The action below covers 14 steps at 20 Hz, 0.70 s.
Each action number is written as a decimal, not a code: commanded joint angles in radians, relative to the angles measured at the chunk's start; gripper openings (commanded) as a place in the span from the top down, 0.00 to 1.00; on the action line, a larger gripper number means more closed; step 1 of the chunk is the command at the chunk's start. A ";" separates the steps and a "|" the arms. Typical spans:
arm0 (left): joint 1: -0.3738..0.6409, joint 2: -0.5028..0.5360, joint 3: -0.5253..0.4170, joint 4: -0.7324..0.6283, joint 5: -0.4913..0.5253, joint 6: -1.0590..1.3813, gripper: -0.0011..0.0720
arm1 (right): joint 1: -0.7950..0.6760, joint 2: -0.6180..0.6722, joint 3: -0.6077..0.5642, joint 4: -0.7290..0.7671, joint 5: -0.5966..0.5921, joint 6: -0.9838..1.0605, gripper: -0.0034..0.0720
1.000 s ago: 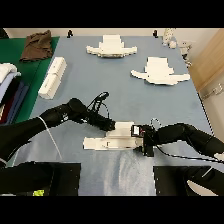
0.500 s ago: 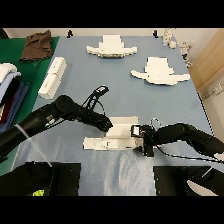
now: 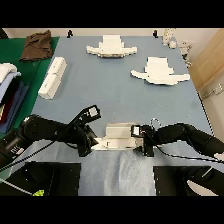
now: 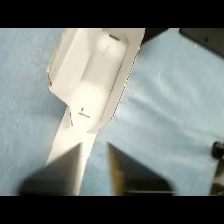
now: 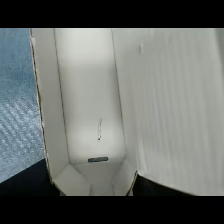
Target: Fold the box.
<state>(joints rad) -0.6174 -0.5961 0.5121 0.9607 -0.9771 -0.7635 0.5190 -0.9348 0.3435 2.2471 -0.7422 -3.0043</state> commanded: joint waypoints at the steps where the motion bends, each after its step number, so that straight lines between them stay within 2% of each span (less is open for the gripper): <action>1: 0.053 0.043 -0.072 0.027 0.009 0.195 0.05 | 0.000 0.001 0.000 0.000 0.000 0.000 0.27; 4: 0.070 0.006 -0.123 -0.009 0.040 0.373 0.05 | 0.000 0.001 0.000 0.000 0.000 0.000 0.27; 8: 0.068 -0.120 -0.135 -0.204 0.124 0.598 0.06 | 0.000 0.001 0.000 0.000 0.000 0.000 0.27; 9: 0.068 -0.150 -0.135 -0.225 0.143 0.618 0.18 | 0.000 0.001 0.000 0.000 0.000 0.000 0.27; 10: 0.068 -0.179 -0.134 -0.230 0.160 0.634 0.21 | 0.000 0.001 0.000 0.000 0.000 0.000 0.27; 14: 0.068 -0.257 -0.132 -0.264 0.230 0.649 0.21 | 0.000 0.001 0.000 0.000 0.000 0.000 0.27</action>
<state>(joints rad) -0.5499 -0.7979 0.3805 0.7437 -0.8021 -0.1658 0.5186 -0.9348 0.3435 2.2471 -0.7422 -3.0043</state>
